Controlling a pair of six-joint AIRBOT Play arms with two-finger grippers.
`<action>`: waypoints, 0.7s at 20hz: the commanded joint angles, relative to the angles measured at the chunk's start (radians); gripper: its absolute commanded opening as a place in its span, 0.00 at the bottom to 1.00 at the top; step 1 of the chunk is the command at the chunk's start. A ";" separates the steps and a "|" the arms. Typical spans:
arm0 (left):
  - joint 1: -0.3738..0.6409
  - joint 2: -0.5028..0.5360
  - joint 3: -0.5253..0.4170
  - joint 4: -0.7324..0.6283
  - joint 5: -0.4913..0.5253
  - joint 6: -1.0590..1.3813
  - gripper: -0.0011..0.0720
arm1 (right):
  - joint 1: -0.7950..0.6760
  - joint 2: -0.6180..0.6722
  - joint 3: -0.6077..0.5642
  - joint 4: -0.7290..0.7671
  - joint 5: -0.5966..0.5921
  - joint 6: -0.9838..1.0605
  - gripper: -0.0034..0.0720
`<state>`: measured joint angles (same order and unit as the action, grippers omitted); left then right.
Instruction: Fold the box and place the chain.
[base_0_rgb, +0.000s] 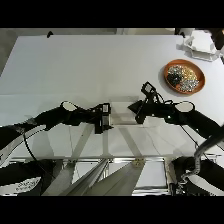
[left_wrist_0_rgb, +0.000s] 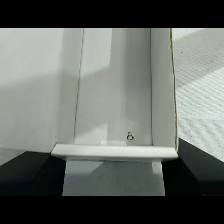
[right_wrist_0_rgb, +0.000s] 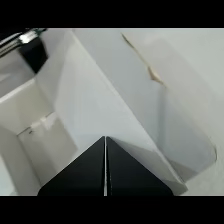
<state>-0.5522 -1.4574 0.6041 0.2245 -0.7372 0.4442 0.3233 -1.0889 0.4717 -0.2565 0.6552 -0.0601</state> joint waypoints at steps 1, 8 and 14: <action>0.000 0.000 0.000 0.000 0.000 0.000 0.58 | 0.000 0.077 0.001 -0.173 0.095 -0.001 0.06; 0.000 0.000 0.000 0.000 0.000 0.000 0.57 | -0.164 0.188 0.001 -0.397 0.364 0.006 0.12; 0.000 0.000 0.000 0.000 0.000 0.000 0.58 | -0.258 0.142 -0.003 -0.562 0.311 -0.061 0.82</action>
<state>-0.5522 -1.4574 0.6041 0.2245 -0.7368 0.4442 0.0986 -0.9234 0.4709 -0.7086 0.9775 -0.0708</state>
